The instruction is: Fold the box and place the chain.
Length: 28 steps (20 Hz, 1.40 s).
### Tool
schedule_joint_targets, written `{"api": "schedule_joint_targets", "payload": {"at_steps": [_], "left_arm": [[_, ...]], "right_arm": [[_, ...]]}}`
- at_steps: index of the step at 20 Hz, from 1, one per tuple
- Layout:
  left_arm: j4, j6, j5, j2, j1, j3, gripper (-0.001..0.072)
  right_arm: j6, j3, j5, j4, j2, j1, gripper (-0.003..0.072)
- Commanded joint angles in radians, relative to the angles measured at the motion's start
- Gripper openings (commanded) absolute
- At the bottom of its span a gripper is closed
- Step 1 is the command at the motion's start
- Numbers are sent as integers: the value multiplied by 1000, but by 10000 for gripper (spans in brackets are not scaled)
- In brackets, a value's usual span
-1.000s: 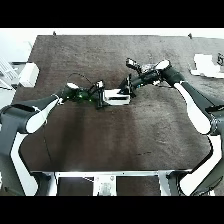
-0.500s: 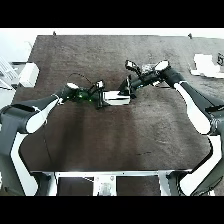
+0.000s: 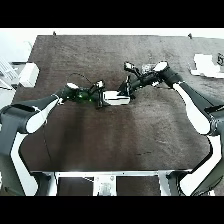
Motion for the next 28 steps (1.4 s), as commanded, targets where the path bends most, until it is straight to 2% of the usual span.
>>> {"api": "schedule_joint_targets", "payload": {"at_steps": [1, 9, 10, 13, 18, 21, 22, 23, 28], "left_arm": [[1, 3, -1, 0, 0, 0, 360], [1, 3, -1, 0, 0, 0, 360], [1, 3, -1, 0, 0, 0, 360], [1, 3, -1, 0, 0, 0, 360], [1, 3, -1, 0, 0, 0, 360], [1, 3, -1, 0, 0, 0, 360], [1, 3, -1, 0, 0, 0, 360], [1, 3, -1, 0, 0, 0, 360], [1, 3, -1, 0, 0, 0, 360]], "right_arm": [[2, -13, -22, -4, 0, 19, 263], [2, -76, -23, -8, 0, 32, 270], [2, -77, -23, -5, 0, 32, 292], [-10, -75, -22, 63, 3, 14, 350], [-25, -66, -12, 167, 11, -22, 336], [-24, -71, -3, 166, 10, -33, 138], [-24, -82, -3, 162, 10, -33, 43], [-20, -95, -4, 154, 10, -33, 16], [-16, -183, -31, 113, -3, -32, 15]]}}
